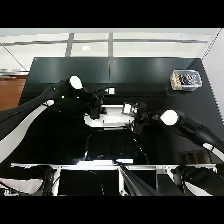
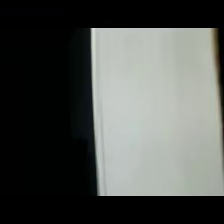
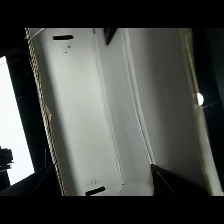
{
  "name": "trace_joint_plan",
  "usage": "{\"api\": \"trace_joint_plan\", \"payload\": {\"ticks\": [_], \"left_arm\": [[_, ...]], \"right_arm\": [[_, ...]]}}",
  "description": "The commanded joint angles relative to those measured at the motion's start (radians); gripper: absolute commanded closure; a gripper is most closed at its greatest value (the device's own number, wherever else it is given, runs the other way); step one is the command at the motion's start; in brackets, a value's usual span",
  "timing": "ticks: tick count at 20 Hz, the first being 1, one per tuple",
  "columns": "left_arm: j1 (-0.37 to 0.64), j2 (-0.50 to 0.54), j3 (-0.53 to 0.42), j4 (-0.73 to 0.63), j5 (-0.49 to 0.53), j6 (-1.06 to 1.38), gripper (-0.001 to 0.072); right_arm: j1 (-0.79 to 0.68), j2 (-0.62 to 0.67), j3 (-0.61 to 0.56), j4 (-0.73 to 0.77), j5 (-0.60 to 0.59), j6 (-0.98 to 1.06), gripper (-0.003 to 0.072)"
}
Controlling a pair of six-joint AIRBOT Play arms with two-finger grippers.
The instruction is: Fold the box and place the chain.
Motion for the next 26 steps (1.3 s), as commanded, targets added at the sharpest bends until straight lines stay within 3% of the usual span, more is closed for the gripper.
{"api": "trace_joint_plan", "payload": {"ticks": [1,14,23,26], "left_arm": [[-0.001,-0.001,0.0,0.0,-0.015,-0.013,0.0682],[-0.001,-0.001,0.0,0.0,-0.015,-0.012,0.0681],[-0.001,-0.001,0.0,0.0,-0.011,-0.011,0.0682],[-0.001,-0.001,0.0,0.0,-0.009,-0.011,0.0681]], "right_arm": [[-0.054,-0.001,0.019,0.013,0.065,0.0,-0.0025],[-0.098,-0.002,0.019,0.016,0.028,0.0,-0.0025],[-0.103,-0.076,0.019,0.29,0.151,-0.233,-0.0025],[-0.103,-0.093,0.019,0.306,0.166,-0.193,-0.0025]]}}
